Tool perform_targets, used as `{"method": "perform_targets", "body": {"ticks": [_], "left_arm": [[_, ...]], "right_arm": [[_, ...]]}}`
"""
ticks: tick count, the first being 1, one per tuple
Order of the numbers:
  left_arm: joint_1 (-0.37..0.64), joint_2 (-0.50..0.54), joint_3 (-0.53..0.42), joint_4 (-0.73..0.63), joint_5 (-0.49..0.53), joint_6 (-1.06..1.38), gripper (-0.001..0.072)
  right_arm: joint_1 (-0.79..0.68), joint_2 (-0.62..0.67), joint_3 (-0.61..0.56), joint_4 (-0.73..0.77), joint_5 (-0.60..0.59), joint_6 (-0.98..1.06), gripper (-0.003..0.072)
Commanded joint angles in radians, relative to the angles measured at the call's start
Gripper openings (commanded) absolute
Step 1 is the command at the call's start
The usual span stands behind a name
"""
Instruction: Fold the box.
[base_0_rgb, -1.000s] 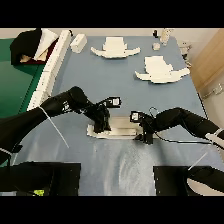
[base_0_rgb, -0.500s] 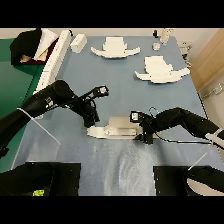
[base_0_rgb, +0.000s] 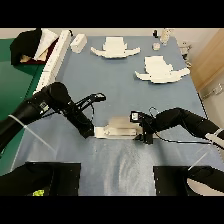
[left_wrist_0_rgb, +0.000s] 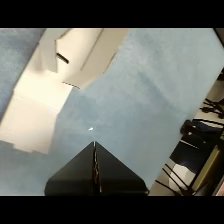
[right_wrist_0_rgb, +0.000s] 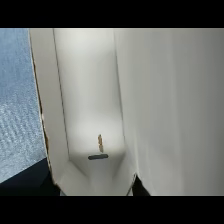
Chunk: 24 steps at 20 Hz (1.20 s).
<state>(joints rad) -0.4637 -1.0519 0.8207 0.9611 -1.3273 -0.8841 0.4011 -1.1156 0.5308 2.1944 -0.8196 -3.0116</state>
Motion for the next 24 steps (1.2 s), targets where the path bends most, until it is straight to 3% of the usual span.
{"method": "perform_targets", "body": {"ticks": [1,6,14,19,24], "left_arm": [[-0.077,0.099,-0.057,0.003,0.079,-0.173,0.0011],[-0.155,0.146,-0.113,-0.045,0.203,-0.254,0.0014],[-0.216,0.073,-0.113,-0.222,0.351,-0.253,0.0013],[-0.220,0.050,-0.113,-0.336,0.554,-0.254,0.0014],[-0.220,0.003,-0.113,-0.338,0.730,-0.270,0.0014]], "right_arm": [[0.000,-0.001,0.002,0.001,0.012,0.000,0.0521],[0.000,0.000,0.002,0.001,0.028,0.000,0.0521],[0.043,-0.001,0.002,-0.051,0.044,0.000,0.0522],[0.043,-0.001,0.002,-0.042,0.042,0.000,0.0521],[0.043,-0.001,0.002,-0.042,0.041,0.000,0.0521]]}}
